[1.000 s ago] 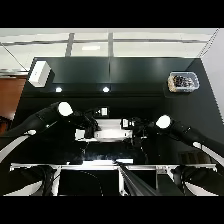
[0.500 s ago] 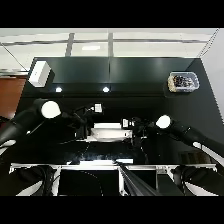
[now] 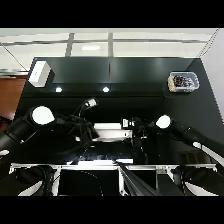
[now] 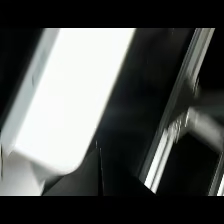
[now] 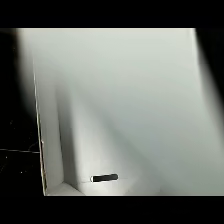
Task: Fold the box and place the chain.
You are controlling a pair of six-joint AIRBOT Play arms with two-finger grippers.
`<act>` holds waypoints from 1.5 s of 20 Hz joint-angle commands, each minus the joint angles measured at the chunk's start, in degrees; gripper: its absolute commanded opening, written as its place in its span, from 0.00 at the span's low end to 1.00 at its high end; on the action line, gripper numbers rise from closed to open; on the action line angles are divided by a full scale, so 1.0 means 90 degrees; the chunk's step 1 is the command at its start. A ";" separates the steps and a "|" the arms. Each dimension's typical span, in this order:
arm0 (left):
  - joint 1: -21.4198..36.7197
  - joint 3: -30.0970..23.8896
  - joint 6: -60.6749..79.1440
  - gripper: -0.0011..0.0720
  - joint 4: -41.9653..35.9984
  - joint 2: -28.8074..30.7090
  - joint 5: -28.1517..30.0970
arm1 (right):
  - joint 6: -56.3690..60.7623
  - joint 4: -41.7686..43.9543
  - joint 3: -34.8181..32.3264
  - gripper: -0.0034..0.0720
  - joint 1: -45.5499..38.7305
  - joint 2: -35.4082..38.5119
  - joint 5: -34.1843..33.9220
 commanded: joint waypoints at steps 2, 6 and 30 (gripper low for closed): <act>0.0005 -0.0724 0.0430 0.05 -0.2013 -0.0017 0.4058 | 0.0002 0.0002 -0.0002 0.22 0.0007 -0.0005 0.0000; -0.0002 -0.0685 0.0444 0.05 -0.1695 -0.0678 0.3701 | 0.0002 0.0002 -0.0002 0.22 0.0007 -0.0005 0.0000; 0.0646 -0.0284 0.1241 0.50 0.2256 0.0423 -0.0058 | 0.0002 0.0005 -0.0002 0.22 0.0007 -0.0005 -0.0002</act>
